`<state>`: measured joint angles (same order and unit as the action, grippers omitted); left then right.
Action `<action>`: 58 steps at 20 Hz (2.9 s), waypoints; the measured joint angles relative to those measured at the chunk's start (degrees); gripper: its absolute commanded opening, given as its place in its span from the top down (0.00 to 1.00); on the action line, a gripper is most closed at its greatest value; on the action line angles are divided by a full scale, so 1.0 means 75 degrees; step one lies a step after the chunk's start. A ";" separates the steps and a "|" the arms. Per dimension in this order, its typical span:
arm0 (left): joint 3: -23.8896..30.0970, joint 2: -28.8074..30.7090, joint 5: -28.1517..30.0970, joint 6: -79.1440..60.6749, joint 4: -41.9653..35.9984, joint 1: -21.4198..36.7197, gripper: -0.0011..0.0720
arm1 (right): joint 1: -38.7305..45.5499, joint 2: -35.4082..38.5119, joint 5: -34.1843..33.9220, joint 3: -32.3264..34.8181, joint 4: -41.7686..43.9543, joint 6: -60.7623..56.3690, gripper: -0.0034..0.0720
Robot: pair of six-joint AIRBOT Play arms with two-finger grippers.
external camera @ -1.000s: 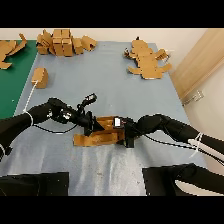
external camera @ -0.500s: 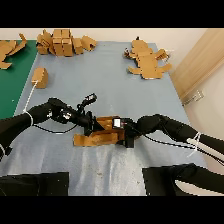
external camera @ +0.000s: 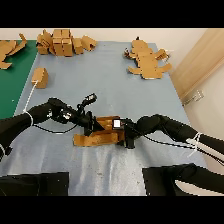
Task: Fold the box.
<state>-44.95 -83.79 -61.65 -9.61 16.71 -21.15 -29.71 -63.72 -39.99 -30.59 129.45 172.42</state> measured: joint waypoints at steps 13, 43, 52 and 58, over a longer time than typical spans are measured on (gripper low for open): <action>0.0000 0.0000 -0.0003 0.0000 -0.0003 0.0000 0.97 | -0.0119 -0.0029 0.0085 0.0000 -0.0020 0.0000 0.04; 0.0003 0.0000 -0.0003 -0.0003 0.0000 0.0000 0.97 | -0.0125 -0.0175 0.0131 0.0000 -0.0227 0.0000 0.23; 0.0003 0.0000 -0.0003 0.0000 0.0000 0.0000 0.97 | -0.0125 -0.0175 0.0128 0.0000 -0.0227 0.0000 0.23; 0.0003 0.0000 0.0006 0.0000 -0.0032 0.0000 0.97 | -0.0125 -0.0175 0.0122 0.0000 -0.0224 0.0000 0.23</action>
<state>-44.93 -83.79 -61.60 -9.61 16.47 -21.15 -30.65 -65.04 -39.07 -30.59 127.76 172.42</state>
